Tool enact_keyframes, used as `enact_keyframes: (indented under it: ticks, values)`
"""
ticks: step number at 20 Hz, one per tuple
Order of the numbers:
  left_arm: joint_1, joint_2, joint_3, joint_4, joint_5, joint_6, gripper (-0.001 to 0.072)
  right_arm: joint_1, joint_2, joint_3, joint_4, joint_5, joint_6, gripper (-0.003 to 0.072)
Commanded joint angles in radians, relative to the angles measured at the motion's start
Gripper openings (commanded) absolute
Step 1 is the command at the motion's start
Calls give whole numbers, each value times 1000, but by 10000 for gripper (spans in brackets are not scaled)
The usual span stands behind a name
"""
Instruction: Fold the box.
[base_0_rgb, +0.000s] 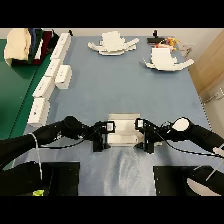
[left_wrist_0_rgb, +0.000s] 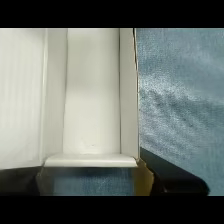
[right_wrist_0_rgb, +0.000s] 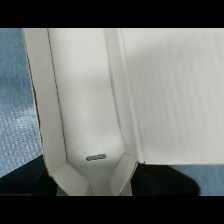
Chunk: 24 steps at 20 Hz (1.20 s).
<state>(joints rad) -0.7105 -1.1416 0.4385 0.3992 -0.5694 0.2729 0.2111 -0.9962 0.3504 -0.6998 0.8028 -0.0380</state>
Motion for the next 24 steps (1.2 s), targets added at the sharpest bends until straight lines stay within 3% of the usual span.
enact_keyframes:
  ticks: [1,24]
  values:
    - [-1,-4,3,2,-8,0,299,0,0,0,0,0,0,505]
    - [0,-4,3,5,5,-1,303,0,0,0,0,0,0,505]
